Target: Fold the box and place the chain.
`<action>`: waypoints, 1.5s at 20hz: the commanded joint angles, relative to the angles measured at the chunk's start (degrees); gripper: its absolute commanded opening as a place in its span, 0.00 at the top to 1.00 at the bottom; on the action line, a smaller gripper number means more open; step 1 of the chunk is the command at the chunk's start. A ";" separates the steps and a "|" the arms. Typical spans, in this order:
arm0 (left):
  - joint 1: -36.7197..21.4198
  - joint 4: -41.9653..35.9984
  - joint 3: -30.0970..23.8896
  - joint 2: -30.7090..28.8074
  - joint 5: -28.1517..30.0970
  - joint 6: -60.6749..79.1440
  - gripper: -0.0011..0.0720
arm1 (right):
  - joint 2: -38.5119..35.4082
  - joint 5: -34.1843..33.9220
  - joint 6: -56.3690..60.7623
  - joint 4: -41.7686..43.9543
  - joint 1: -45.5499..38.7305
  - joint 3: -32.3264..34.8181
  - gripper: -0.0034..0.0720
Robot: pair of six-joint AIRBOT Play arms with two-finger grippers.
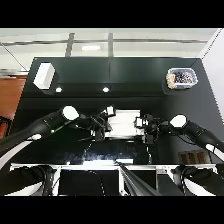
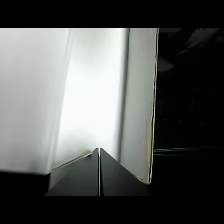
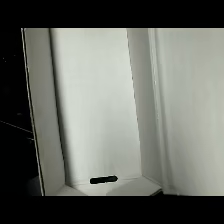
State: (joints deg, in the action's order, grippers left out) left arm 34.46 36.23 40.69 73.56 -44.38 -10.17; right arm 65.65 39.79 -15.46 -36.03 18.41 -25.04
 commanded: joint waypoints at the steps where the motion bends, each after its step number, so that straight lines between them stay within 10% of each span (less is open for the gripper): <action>1: -3.65 11.89 2.93 -4.79 -7.93 -12.35 0.96 | 0.02 0.00 0.04 0.02 0.04 -0.02 0.32; 6: -14.91 30.05 1.27 -11.98 -7.32 -55.87 0.95 | 0.02 0.00 0.02 0.02 0.04 -0.02 0.32; 13: -30.36 2.58 -10.82 -7.15 -15.85 -59.28 0.95 | 0.02 0.02 0.04 0.44 0.04 0.00 0.32; 28: -16.37 -14.25 -10.34 3.93 -9.97 -44.26 0.93 | 0.02 0.02 0.04 0.44 0.04 0.00 0.32; 30: -16.50 -14.19 -8.68 3.93 -11.06 -43.76 0.57 | 0.04 0.02 0.04 0.44 0.04 0.00 0.32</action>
